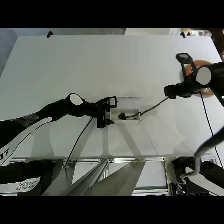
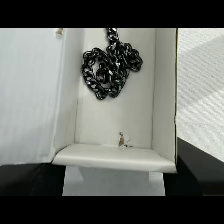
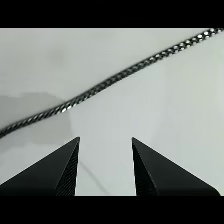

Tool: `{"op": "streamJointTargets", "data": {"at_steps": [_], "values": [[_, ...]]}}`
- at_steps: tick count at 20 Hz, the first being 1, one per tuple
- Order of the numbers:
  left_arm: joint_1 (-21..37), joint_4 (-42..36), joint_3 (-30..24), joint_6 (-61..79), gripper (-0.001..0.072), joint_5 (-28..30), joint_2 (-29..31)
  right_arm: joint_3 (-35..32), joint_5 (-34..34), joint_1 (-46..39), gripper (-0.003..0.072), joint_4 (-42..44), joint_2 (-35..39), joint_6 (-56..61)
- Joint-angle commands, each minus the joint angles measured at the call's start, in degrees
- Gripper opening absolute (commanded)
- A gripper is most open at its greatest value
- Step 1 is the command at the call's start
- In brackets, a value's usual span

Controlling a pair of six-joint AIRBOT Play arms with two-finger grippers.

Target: Fold the box and place the chain.

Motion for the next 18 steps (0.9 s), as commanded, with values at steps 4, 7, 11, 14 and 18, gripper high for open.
{"op": "streamJointTargets", "data": {"at_steps": [4,7,11,14,18], "values": [[0.0,0.0,0.0,0.0,0.0393,0.0,0.0,0.1,-5.4,-4.3,0.059,6.3,-9.4,0.6],[0.0,0.0,0.0,0.0,0.0393,0.0,0.0,0.1,-6.3,-4.3,0.0564,9.2,-13.5,0.6],[0.0,0.0,0.0,0.0,0.0393,0.0,0.0,0.1,-6.4,-4.3,0.0504,9.2,-16.7,0.9],[0.0,0.0,0.0,0.0,0.0393,0.0,0.0,0.1,-6.4,-4.3,0.0404,9.3,-18.0,0.9],[0.0,0.0,0.0,0.0,0.0393,0.0,0.0,0.1,-7.3,-4.3,0.0393,9.2,-18.3,2.3]]}}
